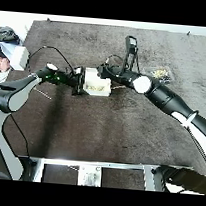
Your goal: Fold the box and place the chain.
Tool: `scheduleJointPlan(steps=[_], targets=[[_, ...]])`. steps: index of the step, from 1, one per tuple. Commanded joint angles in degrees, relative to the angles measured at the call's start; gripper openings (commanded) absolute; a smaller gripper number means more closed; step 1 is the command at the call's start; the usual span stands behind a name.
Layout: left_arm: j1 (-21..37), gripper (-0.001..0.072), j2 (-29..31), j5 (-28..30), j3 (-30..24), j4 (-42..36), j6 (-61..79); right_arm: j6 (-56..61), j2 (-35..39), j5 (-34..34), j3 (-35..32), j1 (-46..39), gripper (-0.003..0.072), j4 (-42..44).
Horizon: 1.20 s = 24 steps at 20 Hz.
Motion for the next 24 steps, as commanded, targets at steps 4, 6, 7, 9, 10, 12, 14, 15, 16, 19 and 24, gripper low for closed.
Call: scheduleJointPlan(steps=[4, 6, 7, 9, 10, 12, 14, 15, 16, 19, 24], targets=[[0.0, 0.0347, 0.0, 0.0, 0.0, 0.0, 0.0, 0.1, 0.0, 15.8, -0.2, -11.4, 0.0354, -10.8], [0.0, 0.0346, 0.0, 0.0, 0.0, 0.0, 0.0, -0.9, -1.2, 19.9, -0.2, -18.1, 0.0355, -12.7], [0.0, 0.0346, 0.0, 0.0, 0.0, 0.0, 0.0, -3.4, -2.6, 21.0, 0.0, -21.6, 0.0355, -12.2], [0.0, 0.0346, 0.0, 0.0, 0.0, 0.0, 0.0, -10.2, -7.2, 24.2, 2.1, -26.4, 0.0355, -8.7], [0.0, 0.0346, 0.0, 0.0, 0.0, 0.0, 0.0, -15.1, -10.0, 26.2, 4.0, -27.7, 0.0354, -6.4], [0.0, 0.0346, 0.0, 0.0, 0.0, 0.0, 0.0, -24.1, -15.7, 30.9, 9.0, -28.9, 0.0354, -4.7], [0.1, 0.0347, 0.0, 0.0, 0.0, 0.0, 0.0, -29.4, -20.8, 34.4, 14.4, -29.3, 0.0354, -4.9], [0.0, 0.0346, 0.0, 0.0, 0.0, 0.0, 0.0, -31.9, -23.0, 35.9, 17.1, -29.3, 0.0354, -5.0], [0.1, 0.0346, 0.0, 0.0, 0.0, 0.0, 0.0, -33.2, -24.9, 37.4, 19.5, -29.3, 0.0354, -5.4], [0.1, 0.0346, 0.0, 0.0, 0.0, 0.0, 0.0, -35.6, -28.5, 39.1, 24.1, -28.2, 0.0354, -12.5], [0.0, 0.0347, 0.0, 0.0, 0.0, 0.0, 0.0, -41.3, -30.4, 39.0, 25.4, -27.8, 0.0353, -16.7]])
